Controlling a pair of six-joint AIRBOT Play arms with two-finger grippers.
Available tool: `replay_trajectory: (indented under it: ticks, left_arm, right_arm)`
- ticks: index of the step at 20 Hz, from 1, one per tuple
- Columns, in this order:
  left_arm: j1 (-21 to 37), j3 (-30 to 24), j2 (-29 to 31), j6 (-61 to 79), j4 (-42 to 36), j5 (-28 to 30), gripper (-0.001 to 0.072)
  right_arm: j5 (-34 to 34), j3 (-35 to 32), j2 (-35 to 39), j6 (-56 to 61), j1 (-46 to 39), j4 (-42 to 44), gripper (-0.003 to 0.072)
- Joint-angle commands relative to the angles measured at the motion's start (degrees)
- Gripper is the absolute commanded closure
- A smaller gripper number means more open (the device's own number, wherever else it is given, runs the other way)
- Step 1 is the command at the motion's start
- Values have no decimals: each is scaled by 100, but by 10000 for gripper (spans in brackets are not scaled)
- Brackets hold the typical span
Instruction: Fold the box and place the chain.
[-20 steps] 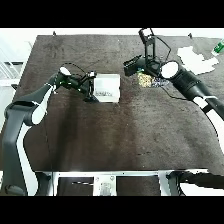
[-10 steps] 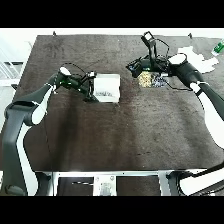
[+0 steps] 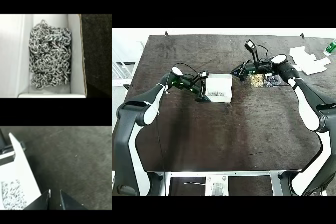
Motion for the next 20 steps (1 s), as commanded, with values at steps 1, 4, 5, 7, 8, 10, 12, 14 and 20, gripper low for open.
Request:
replay_trajectory:
  ticks: [1, 4, 5, 7, 8, 10, 12, 14, 20]
  left_arm:
    - [0, 4, 0, 2, 2, 4, 366]
    - [0, 4, 0, 0, 2, 4, 365]
    - [0, 4, 0, 0, 2, 4, 366]
    - [0, 4, 0, 0, 2, 4, 366]
    - [0, 4, 0, 0, 2, 4, 366]
    - [0, 4, 0, 0, 2, 4, 365]
    - [0, 4, 0, 0, 2, 4, 365]
    - [0, 4, 0, 0, 2, 2, 366]
    - [0, 4, 0, 0, 0, 0, 365]
  right_arm:
    - [511, 98, -98, -33, 111, -153, 526]
    - [1084, 238, -98, -31, 188, -321, 515]
    - [1283, 304, -98, -28, 214, -317, 513]
    - [1464, 372, -96, -28, 297, -323, 497]
    - [1462, 372, -98, -26, 369, -424, 494]
    - [1462, 361, -98, -26, 527, -796, 494]
    - [1447, 361, -98, -26, 649, -914, 494]
    - [1405, 361, -98, -28, 726, -916, 494]
    - [1167, 361, -101, -28, 852, -920, 451]
